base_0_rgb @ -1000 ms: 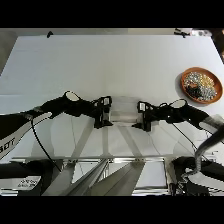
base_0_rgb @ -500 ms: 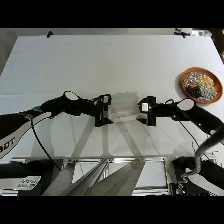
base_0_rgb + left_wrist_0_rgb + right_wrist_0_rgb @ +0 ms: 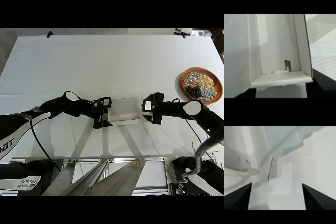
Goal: Fold the box and place the chain.
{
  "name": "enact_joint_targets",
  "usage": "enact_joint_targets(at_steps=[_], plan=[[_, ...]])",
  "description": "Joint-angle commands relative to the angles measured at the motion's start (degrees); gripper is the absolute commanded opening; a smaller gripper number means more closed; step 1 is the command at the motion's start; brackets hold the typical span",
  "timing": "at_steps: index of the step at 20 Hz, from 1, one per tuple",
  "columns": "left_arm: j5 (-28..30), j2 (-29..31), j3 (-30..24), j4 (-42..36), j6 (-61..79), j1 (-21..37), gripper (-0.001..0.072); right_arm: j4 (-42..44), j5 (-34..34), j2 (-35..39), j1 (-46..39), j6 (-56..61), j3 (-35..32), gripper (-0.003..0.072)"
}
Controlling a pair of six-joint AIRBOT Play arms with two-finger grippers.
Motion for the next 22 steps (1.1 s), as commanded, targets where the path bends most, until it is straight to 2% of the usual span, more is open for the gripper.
enact_joint_targets(at_steps=[1,3,6,12,17,18,20,21,22], plan=[[1.4,1.3,0.1,-0.6,-0.2,0.1,0.0273,-4.0,1.4,2.7,0.1,5.6,0.0,0.0711],[4.0,2.3,0.1,-0.1,-0.2,0.1,0.0272,-3.9,2.1,4.7,0.0,5.6,0.0,0.0711],[7.7,3.8,0.1,4.6,-3.1,0.0,0.0272,-3.7,3.3,8.1,0.1,5.6,0.0,0.0708],[7.8,5.5,0.1,23.6,-17.1,-0.9,0.0275,2.0,3.6,10.6,0.1,5.4,0.0,0.0707],[9.5,5.5,0.1,25.2,-18.0,-3.8,0.0275,6.0,7.8,10.6,0.1,5.2,0.0,0.0692],[10.2,5.5,0.1,25.2,-18.0,-4.1,0.0275,6.3,9.1,10.5,0.1,5.2,0.0,0.0665],[11.0,5.5,0.1,25.2,-18.0,-4.1,0.0274,8.6,12.3,10.4,0.1,4.9,0.0,0.0526],[11.1,5.5,0.1,25.2,-18.0,-4.0,0.0274,10.3,13.7,10.4,0.1,4.9,0.0,0.0421],[11.0,5.5,0.1,25.2,-18.0,-4.0,0.0274,12.2,14.7,10.4,0.1,3.7,0.0,0.0283]])
